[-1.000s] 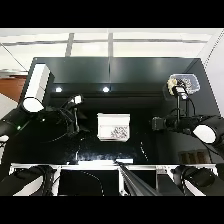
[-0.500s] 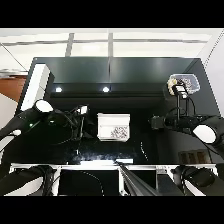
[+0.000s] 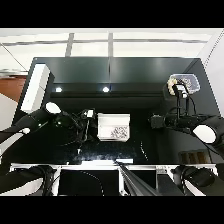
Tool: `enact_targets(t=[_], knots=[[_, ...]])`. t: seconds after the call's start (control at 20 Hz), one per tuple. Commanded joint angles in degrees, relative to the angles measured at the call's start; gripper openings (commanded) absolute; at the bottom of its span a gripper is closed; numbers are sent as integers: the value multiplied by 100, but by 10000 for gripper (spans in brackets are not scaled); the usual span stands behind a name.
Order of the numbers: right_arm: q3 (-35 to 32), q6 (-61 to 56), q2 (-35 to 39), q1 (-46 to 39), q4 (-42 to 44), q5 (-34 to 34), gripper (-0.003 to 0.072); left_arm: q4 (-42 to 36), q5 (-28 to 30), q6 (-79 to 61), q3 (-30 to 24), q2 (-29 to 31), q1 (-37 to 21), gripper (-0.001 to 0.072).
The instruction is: Fold the box and place the chain.
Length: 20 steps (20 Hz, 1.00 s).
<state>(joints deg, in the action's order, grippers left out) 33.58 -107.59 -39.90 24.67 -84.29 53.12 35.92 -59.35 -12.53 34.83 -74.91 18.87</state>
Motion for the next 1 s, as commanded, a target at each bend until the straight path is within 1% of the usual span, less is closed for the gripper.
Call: enact_targets(t=[0.0,0.35,0.5,0.75,0.95], knots=[[2,-2,0,4,2,-2,711,-22,260,-11,-2,-22,50,713],[2,-2,-2,4,0,-4,711,-46,306,-11,17,-9,50,713],[2,-4,-2,4,0,-7,711,-46,76,-332,15,-9,50,713],[2,-2,-2,4,0,-7,711,-417,212,-378,15,-11,55,713],[0,-2,-2,4,0,-7,711,-444,216,-374,9,-35,122,713]])
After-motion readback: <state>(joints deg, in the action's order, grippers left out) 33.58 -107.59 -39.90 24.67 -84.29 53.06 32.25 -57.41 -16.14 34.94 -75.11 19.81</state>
